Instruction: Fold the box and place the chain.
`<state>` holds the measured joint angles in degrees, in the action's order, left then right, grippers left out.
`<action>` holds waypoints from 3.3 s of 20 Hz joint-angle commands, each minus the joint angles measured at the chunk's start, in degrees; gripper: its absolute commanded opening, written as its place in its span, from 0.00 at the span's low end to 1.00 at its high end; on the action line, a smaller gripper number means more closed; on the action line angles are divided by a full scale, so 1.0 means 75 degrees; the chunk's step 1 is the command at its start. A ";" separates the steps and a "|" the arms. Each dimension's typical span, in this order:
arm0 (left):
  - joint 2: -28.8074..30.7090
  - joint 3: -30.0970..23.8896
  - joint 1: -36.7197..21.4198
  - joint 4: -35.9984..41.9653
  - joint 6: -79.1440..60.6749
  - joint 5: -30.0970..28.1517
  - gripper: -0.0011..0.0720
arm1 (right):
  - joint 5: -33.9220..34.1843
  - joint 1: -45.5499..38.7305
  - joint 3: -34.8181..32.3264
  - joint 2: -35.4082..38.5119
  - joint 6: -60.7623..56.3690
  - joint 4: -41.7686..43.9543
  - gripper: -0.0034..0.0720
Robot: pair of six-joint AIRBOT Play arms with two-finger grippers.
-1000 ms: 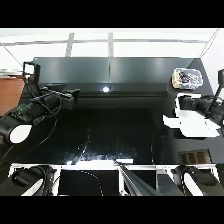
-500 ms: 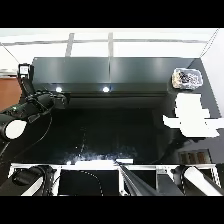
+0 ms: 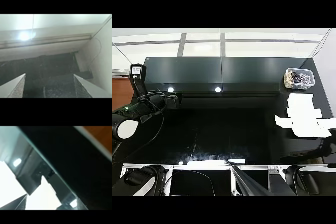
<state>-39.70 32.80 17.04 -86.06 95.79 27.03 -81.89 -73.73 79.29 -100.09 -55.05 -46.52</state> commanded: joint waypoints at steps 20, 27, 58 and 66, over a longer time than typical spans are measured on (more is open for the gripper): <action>-0.0003 0.0000 0.0000 -0.0003 0.0003 0.0009 0.98 | -0.2480 0.1218 0.1320 -0.1886 0.1166 -0.0402 0.06; -0.0003 0.0000 0.0000 -0.0006 0.0003 0.0009 0.98 | -0.2463 0.2142 0.0242 -0.0898 0.1492 0.0807 0.06; -0.2090 0.0000 -0.0061 0.4596 -0.1973 0.2477 0.98 | 0.5289 1.1625 -0.7930 0.6776 0.4115 0.3873 0.06; -0.4179 -0.0032 -0.0839 0.8425 -0.5855 0.4328 0.98 | 0.5351 1.1622 -0.7962 0.6793 0.4115 0.3917 0.06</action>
<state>-65.91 32.60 12.08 -32.73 62.57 53.06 -41.93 13.37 19.59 -49.21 -24.40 -17.32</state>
